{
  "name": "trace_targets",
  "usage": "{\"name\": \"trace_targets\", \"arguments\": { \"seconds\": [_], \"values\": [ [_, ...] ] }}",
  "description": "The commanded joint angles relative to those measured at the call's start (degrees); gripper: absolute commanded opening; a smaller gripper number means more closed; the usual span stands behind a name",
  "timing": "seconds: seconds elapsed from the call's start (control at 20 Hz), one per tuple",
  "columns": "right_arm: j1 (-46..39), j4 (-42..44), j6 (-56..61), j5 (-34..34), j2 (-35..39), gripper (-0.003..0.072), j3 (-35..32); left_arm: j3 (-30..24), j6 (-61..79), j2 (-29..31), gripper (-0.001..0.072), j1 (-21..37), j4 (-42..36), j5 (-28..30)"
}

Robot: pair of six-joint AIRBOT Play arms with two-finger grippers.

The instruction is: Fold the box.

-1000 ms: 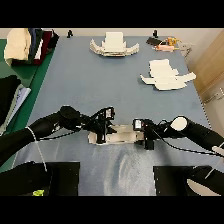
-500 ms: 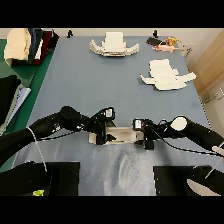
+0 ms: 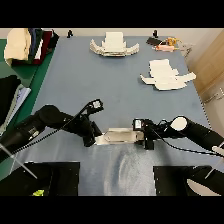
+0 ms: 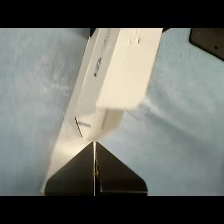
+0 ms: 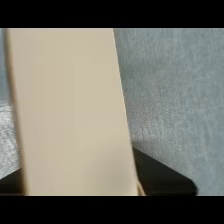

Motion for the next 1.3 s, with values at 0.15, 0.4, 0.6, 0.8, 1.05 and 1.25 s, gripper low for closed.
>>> {"name": "trace_targets", "arguments": {
  "seconds": [0.15,0.4,0.6,0.8,1.05,1.25],
  "values": [
    [0.1,0.0,0.0,0.0,0.0,0.0503,0.0,0.0,-37.0,5.0,0.0018,-8.7,-3.9,0.7],
    [0.1,0.0,0.0,0.0,0.0,0.0503,0.0,0.3,-42.0,-6.0,0.0018,-19.6,-15.2,25.9],
    [0.1,0.0,0.0,0.0,0.0,0.0503,0.0,1.9,-43.1,-10.3,0.0017,-15.7,-17.2,34.6],
    [0.1,0.0,0.0,0.0,0.0,0.0503,0.0,1.9,-45.6,-12.7,0.0017,-8.7,-17.2,34.1],
    [0.1,0.0,0.0,0.0,0.0,0.0503,0.0,1.9,-46.7,-19.9,0.0017,-6.7,-17.0,27.9],
    [0.1,0.0,0.0,0.0,0.0,0.0503,0.0,1.9,-46.6,-22.6,0.0017,-6.7,-17.0,26.6]
  ]
}}
